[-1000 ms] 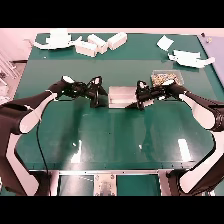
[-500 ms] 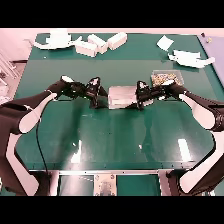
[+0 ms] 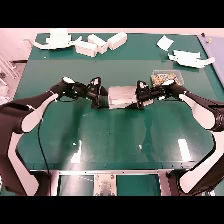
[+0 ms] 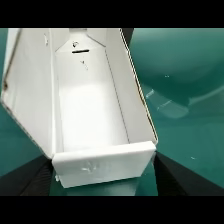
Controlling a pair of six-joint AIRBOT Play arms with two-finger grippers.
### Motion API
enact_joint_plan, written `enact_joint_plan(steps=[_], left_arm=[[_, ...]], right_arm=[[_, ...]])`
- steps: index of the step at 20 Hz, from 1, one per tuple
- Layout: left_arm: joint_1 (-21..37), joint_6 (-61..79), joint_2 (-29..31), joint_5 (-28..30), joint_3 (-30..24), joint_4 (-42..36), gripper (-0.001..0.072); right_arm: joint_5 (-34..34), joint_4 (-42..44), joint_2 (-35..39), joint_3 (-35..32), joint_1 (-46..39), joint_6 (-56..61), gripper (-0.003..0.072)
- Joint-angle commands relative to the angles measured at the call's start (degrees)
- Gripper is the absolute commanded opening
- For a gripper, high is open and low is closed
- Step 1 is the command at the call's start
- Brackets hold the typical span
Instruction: Fold the box and place the chain.
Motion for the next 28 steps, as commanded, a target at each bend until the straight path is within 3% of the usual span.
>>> enact_joint_plan(steps=[1, 12, 28], left_arm=[[-1.1, -0.2, -0.4, 3.9, 0.0, -0.6, 0.072], [-1.9, -3.3, -2.9, 3.1, 0.0, -5.2, 0.072], [-1.5, -3.8, -2.9, 4.6, 1.4, -3.1, 0.0714]], right_arm=[[0.1, -0.1, 0.0, 0.0, 0.0, 0.0, 0.0594], [0.1, -0.1, 0.0, 0.0, 0.0, 0.0, 0.0594], [0.1, -0.1, 0.0, 0.0, 0.0, 0.0, 0.0594]])
